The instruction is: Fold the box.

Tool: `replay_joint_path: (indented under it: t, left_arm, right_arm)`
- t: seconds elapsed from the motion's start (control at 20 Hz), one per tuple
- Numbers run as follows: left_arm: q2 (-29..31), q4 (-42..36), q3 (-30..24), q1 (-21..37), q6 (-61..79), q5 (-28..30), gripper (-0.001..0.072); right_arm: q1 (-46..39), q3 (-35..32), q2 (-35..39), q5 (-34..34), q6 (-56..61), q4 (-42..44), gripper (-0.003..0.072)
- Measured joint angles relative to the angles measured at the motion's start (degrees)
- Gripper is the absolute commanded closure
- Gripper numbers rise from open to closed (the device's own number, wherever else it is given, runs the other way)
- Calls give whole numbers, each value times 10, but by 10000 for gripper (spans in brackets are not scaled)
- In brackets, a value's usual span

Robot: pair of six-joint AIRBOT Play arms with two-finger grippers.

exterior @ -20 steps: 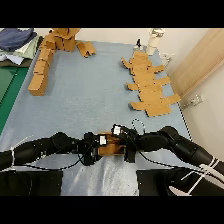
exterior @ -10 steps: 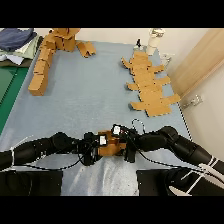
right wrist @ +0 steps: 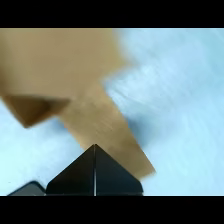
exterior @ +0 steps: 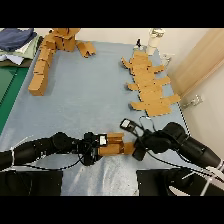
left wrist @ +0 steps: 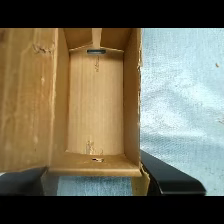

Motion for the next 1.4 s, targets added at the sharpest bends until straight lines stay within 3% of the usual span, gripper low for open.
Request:
replay_joint_path:
  t: [0.15, 0.3, 0.55, 0.8, 1.1, 1.2, 1.35, 1.4]
  left_arm:
    - [0, 0, 0, 0, 0, 0, 180]
    - [0, 0, 0, 0, 0, 0, 180]
    - [0, 0, 0, 0, 0, 0, 180]
    - [0, 0, 0, 0, 0, 0, 180]
    - [0, 0, 0, 0, 0, 0, 180]
    - [0, 0, 0, 0, 0, 0, 180]
    - [0, 0, 0, 0, 0, 0, 180]
    - [0, 0, 0, 0, 0, 0, 180]
  right_arm:
    - [-25, 5, 18, -83, 203, -125, 682]
    - [-77, -5, 24, -108, 325, -149, 682]
    - [-125, -47, 15, -21, 363, -16, 682]
    - [-119, -68, -3, 59, 304, 155, 683]
    - [-97, -59, 10, 94, 274, 239, 680]
    - [-94, -51, 20, 95, 272, 244, 527]
    - [-92, -42, 28, 88, 270, 236, 500]
    - [-92, -40, 30, 85, 273, 230, 367]
